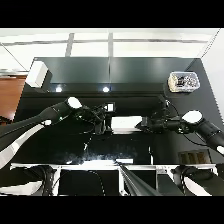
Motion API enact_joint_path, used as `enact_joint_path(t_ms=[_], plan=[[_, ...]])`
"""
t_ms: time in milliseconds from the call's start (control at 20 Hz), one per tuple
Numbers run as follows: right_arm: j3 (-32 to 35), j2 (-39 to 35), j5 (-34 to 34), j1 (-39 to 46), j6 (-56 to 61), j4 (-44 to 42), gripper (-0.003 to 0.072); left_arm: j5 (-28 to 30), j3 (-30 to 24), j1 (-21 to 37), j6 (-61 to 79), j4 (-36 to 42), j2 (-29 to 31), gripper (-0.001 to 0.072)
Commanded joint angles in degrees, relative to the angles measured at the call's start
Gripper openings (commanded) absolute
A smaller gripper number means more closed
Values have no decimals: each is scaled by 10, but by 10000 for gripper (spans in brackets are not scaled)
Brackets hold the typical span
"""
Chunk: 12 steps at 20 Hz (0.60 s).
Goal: Fold the box and place the chain.
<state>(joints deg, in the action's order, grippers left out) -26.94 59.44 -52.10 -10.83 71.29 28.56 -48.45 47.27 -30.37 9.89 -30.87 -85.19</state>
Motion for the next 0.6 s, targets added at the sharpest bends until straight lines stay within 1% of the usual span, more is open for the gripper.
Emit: enact_joint_path(t_ms=[0, 100, 350, 450, 550], plan=[[-5, 0, -19, 1, -24, -40, 11, -2, 0, 0, 2, -1, 0, 482], [-7, 0, -38, 5, -29, -47, 11, -3, 0, 0, 2, -1, 0, 482], [-7, 0, -49, 27, -29, -45, 11, -2, 0, 0, 2, -1, 0, 482], [-7, 0, -49, 25, -26, -28, 11, -2, 0, 0, 2, -1, 0, 482], [-7, 0, -45, 25, -7, 14, 11, -2, 0, 0, 2, -1, 0, 482]])
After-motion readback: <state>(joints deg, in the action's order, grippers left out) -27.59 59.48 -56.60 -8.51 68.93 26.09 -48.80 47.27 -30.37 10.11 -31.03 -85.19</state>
